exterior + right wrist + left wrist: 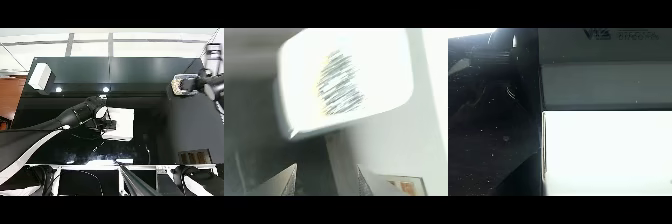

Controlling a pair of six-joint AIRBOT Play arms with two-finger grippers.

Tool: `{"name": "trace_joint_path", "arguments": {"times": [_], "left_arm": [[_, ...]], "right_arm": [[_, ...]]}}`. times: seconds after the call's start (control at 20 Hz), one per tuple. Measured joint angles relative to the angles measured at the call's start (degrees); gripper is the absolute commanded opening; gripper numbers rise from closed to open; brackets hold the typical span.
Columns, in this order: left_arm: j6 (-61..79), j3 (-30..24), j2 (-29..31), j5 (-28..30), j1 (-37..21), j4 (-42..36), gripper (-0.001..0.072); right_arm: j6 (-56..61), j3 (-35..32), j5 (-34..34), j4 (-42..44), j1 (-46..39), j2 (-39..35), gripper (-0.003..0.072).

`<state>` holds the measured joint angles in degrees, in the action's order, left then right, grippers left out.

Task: Fold the box and place the chain.

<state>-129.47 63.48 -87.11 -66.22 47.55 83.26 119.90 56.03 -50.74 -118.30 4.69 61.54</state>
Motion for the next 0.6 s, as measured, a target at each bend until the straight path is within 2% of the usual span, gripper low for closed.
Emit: {"name": "trace_joint_path", "arguments": {"times": [0.05, 0.1, 0.15, 0.25, 0.4, 0.6], "left_arm": [[0.0, 0.0, 0.0, 0.0, -0.07, 0.0, 0.0028], [0.0, 0.02, 0.0, 0.02, -0.17, 0.0, 0.0028], [0.0, 0.02, 0.0, 0.02, -0.33, 0.02, 0.0028], [0.0, 0.0, 0.0, 0.04, -0.59, 0.02, 0.0028], [0.0, 0.02, 0.0, 0.07, -0.81, 0.02, 0.0028], [0.0, 0.0, 0.0, 0.11, -0.94, 0.02, 0.0028]], "right_arm": [[0.94, 0.66, 1.81, 0.22, -3.65, 1.97, 0.0483], [1.68, 1.86, 2.91, 1.46, -7.41, 4.5, 0.0693], [1.6, 3.39, 3.5, 3.67, -10.45, 7.1, 0.0715], [-3.08, 7.8, 4.07, 12.28, -15.76, 13.0, 0.0715], [-17.31, 16.24, 1.49, 28.3, -20.26, 22.29, 0.0712], [-28.35, 23.89, -3.41, 38.58, -22.18, 31.12, 0.0695]]}}
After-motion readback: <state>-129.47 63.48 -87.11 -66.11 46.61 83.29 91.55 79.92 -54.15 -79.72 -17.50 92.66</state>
